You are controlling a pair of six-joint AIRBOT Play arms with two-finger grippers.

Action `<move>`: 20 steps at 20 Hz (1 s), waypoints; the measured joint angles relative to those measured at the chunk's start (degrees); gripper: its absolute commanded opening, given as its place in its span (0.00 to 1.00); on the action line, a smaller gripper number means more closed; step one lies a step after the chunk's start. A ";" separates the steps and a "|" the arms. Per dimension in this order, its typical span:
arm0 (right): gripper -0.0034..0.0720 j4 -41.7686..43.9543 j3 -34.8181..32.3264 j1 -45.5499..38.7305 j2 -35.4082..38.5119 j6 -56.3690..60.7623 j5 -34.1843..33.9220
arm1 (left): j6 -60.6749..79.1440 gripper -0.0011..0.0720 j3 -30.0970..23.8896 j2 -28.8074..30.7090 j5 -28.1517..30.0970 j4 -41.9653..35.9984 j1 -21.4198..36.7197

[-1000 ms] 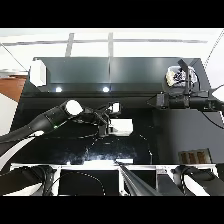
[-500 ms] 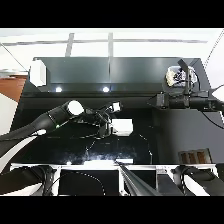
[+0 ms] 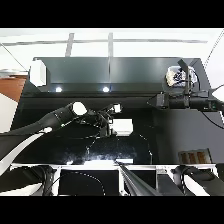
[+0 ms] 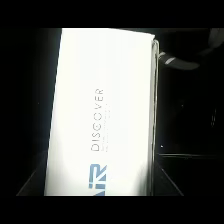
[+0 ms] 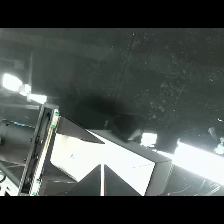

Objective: Fold the box and place the chain.

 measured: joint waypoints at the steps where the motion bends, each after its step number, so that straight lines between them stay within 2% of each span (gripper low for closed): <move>1: 0.08 -0.04 0.00 0.00 0.00 -0.02 0.00 | 0.00 0.94 0.00 -0.17 -0.02 0.00 0.02; 2: 0.08 -0.04 0.00 0.00 0.00 -0.02 0.00 | 0.00 0.79 0.00 -0.31 -0.09 0.00 0.00; 3: 0.08 -0.07 -0.02 0.00 0.00 -0.02 0.00 | -0.02 0.42 0.00 -0.39 -0.13 -0.04 0.02; 4: 0.08 -0.09 0.00 0.00 0.00 -0.02 -0.02 | -0.07 0.25 0.02 -0.44 -0.39 -0.04 0.02; 8: 0.08 -0.11 0.00 0.00 0.00 -0.02 -0.17 | -4.50 0.25 0.00 1.40 -2.73 1.40 1.62; 12: 0.08 -0.13 0.00 0.00 0.00 -0.02 -0.74 | -16.28 0.25 0.00 7.87 -6.03 9.29 8.22; 16: 0.08 -0.42 0.00 0.00 0.00 -0.02 -0.96 | -30.80 0.25 0.00 15.65 -12.41 20.76 22.49; 20: 0.08 -0.52 0.00 0.00 0.00 -0.04 -1.07 | -45.16 0.25 -0.04 19.65 -15.85 29.11 43.56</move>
